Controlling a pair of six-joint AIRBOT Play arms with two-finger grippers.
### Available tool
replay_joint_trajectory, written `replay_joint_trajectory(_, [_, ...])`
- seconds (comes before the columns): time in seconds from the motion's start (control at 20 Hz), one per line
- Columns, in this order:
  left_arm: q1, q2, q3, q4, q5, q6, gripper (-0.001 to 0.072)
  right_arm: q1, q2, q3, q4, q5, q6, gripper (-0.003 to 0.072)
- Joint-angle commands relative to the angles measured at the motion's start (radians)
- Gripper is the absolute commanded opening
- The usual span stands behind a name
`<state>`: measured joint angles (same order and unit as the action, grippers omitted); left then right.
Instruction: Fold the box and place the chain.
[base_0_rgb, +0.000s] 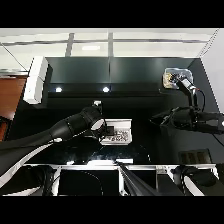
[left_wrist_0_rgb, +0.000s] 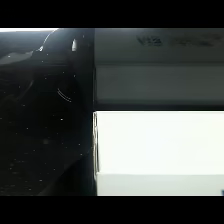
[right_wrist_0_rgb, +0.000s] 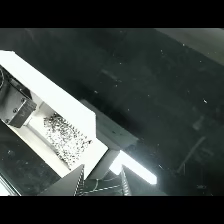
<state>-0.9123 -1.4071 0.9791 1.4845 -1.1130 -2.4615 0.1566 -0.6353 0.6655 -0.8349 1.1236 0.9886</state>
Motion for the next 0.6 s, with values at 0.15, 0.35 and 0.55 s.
replay_joint_trajectory(0.15, [0.021,0.025,0.059,0.011,-0.034,0.093,0.0557,-0.019,0.01,0.001,-0.004,0.014,0.03,0.0289])
replay_joint_trajectory(0.35, [0.057,0.142,0.083,-0.002,-0.169,0.442,0.0573,-0.019,0.01,0.001,-0.005,0.014,0.03,0.0288])
replay_joint_trajectory(0.55, [0.16,0.393,0.02,0.097,-0.293,0.597,0.0574,-0.019,0.009,0.001,-0.005,0.014,0.052,0.0289])
